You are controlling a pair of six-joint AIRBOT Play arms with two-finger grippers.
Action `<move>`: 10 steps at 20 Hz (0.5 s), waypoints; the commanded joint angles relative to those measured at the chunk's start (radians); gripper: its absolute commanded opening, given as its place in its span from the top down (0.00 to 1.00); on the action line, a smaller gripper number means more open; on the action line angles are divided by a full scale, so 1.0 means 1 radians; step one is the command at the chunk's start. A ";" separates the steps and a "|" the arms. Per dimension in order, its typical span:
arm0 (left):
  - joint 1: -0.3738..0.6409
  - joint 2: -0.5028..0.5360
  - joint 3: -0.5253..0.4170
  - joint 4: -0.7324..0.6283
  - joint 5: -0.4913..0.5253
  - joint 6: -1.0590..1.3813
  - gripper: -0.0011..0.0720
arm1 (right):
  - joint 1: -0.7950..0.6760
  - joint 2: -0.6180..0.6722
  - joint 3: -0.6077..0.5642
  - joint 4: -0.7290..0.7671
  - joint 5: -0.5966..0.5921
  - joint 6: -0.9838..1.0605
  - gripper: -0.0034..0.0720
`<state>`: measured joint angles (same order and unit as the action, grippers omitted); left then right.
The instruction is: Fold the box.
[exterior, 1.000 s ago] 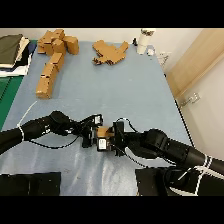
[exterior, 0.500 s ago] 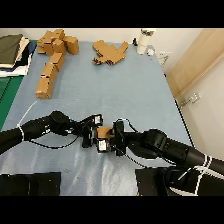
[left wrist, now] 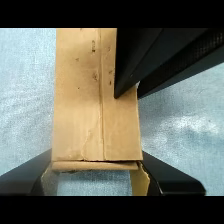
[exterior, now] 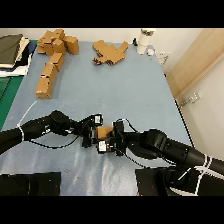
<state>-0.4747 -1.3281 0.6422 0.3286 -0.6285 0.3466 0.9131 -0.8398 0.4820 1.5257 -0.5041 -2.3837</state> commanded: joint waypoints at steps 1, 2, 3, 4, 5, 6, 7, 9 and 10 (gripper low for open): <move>0.001 -0.001 0.001 0.001 -0.002 0.001 0.23 | -0.001 0.008 0.001 -0.001 0.001 0.000 0.79; 0.001 -0.001 0.001 0.001 -0.002 0.001 0.23 | -0.001 0.019 0.001 -0.001 0.000 0.000 0.79; 0.001 -0.001 0.001 0.001 -0.002 0.001 0.23 | -0.001 0.032 0.001 -0.001 -0.001 0.000 0.79; 0.001 -0.001 0.001 0.001 -0.002 0.001 0.23 | -0.001 0.043 0.001 -0.001 -0.003 0.000 0.79; 0.001 -0.001 0.001 0.001 -0.002 0.001 0.23 | -0.001 0.050 0.001 -0.002 -0.002 0.000 0.79; 0.000 -0.001 0.001 0.001 -0.002 0.001 0.23 | -0.001 0.056 0.001 -0.002 -0.002 0.000 0.79; 0.001 -0.001 0.001 0.001 -0.002 0.001 0.23 | -0.001 0.062 0.001 -0.002 -0.002 0.000 0.79; 0.001 -0.001 0.001 0.001 -0.002 0.001 0.23 | -0.001 0.073 0.001 -0.001 -0.002 0.000 0.79; 0.001 -0.001 0.001 0.001 -0.002 0.001 0.23 | -0.001 0.077 0.002 -0.002 -0.002 0.000 0.79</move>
<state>-0.4747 -1.3281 0.6422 0.3302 -0.6323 0.3481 0.9119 -0.7788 0.4824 1.5215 -0.5056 -2.3840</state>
